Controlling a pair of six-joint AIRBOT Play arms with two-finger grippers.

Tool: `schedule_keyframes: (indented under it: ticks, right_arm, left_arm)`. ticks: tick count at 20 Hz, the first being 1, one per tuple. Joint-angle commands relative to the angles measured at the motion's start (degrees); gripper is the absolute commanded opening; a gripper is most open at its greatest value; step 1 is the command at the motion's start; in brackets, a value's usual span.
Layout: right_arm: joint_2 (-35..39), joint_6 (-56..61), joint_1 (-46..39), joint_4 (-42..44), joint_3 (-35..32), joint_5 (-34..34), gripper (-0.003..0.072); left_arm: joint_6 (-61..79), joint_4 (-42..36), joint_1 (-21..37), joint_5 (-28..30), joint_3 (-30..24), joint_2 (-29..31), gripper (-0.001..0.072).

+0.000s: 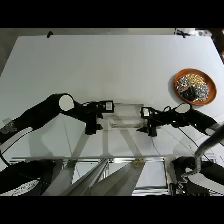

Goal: Fold the box and place the chain.

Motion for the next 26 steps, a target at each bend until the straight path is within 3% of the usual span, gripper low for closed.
schedule_keyframes:
  ticks: [1,3,11,14,19,21,26]
  right_arm:
    - [-0.02,0.0,0.02,0.0,0.0,0.02,0.0411]
    - [-0.02,0.0,0.02,0.02,0.0,0.02,0.0411]
    - [-0.02,0.0,0.02,0.0,0.0,0.0,0.0411]
    - [-0.02,0.0,0.02,0.0,0.0,0.02,0.0411]
    - [-0.02,0.02,0.02,0.0,0.0,0.02,0.0411]
    - [-0.02,0.0,0.02,0.02,0.0,0.02,0.0411]
    - [-0.02,0.02,0.02,0.02,0.0,0.02,0.0411]
  left_arm:
    - [2.45,0.79,-1.22,8.68,0.0,-1.92,0.0514]
    - [2.45,0.79,-1.22,10.16,0.0,-3.37,0.0513]
    - [6.21,0.07,-4.72,6.73,0.0,-5.46,0.0476]
    - [8.44,0.04,-6.27,7.74,0.0,-5.51,0.0332]
    - [8.44,-3.67,-6.8,8.04,0.0,-5.51,0.0299]
    - [8.44,-3.98,-6.8,8.24,0.0,-5.51,0.0132]
    - [8.41,-4.33,-6.82,10.73,0.0,-5.51,0.0132]
